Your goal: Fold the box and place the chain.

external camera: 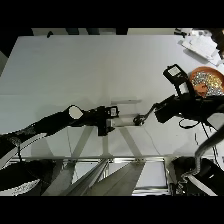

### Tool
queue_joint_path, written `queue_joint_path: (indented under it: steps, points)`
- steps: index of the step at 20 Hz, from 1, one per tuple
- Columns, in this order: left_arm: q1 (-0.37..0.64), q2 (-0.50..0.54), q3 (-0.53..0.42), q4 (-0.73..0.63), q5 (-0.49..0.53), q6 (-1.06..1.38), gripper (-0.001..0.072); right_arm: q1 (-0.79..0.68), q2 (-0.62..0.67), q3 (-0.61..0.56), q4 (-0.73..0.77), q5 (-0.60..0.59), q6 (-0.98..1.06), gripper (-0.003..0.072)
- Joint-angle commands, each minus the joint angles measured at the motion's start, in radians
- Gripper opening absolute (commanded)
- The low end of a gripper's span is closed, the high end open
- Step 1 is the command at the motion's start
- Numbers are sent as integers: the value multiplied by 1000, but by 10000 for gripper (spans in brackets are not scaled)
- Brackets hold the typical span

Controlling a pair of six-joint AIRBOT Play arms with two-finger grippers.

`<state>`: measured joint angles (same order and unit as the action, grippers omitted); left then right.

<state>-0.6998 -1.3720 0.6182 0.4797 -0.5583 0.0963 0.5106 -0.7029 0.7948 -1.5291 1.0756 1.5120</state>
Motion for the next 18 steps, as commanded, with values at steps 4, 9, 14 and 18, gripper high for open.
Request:
queue_joint_path:
  steps: [4,9,14,18]
  points:
    - [0,0,0,0,0,0,354,163,-3,39,-3,-48,95,10]
    - [0,0,0,0,0,0,354,233,-35,39,1,-94,152,10]
    - [0,0,0,0,0,0,354,258,-110,39,26,-104,167,10]
    - [0,0,0,0,0,0,354,258,-215,38,23,-110,166,10]
